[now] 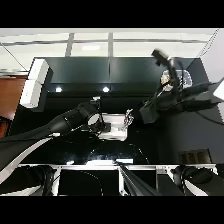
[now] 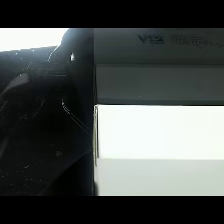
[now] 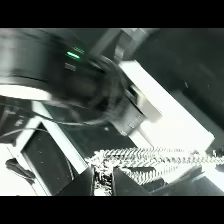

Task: Fold the box and place the chain.

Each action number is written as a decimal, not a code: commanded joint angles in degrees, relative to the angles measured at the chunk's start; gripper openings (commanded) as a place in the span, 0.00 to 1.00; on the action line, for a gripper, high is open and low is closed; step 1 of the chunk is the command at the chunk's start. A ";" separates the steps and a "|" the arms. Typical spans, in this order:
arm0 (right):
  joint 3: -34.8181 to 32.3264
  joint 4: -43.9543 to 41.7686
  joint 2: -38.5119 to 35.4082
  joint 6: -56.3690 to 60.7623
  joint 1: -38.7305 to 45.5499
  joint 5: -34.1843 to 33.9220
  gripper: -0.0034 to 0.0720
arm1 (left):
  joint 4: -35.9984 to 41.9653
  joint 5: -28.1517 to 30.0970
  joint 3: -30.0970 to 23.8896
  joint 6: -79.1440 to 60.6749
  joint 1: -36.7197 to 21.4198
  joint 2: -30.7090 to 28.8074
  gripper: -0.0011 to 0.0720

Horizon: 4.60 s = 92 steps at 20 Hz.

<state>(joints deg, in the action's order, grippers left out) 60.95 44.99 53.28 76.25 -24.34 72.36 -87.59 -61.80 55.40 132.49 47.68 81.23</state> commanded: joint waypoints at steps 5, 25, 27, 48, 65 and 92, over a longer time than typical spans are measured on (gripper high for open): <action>-12.33 -3.67 1.55 -0.15 -5.20 -11.91 0.06 | 0.00 0.00 0.00 -0.02 -0.04 0.00 0.06; -15.91 29.46 6.60 15.10 23.65 -23.65 0.56 | 0.02 0.04 0.00 -0.02 -0.04 0.00 0.06; -16.06 29.66 11.06 17.64 27.21 -32.20 0.96 | 0.00 0.04 0.00 -0.02 -0.04 0.00 0.06; 6.99 10.10 21.86 3.54 28.98 -14.99 0.06 | 0.00 0.04 0.00 -0.02 -0.04 0.00 0.06; 19.74 -3.37 -9.94 2.64 27.41 13.64 0.06 | 0.00 0.04 0.00 -0.02 -0.04 0.00 0.06; 10.67 -8.72 -1.86 4.70 1.01 -3.52 0.06 | -0.02 0.07 0.00 -0.02 -0.04 0.00 0.06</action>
<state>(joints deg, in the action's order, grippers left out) 73.82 36.27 50.06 81.23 -23.27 69.47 -87.59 -61.76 55.40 132.49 47.68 81.23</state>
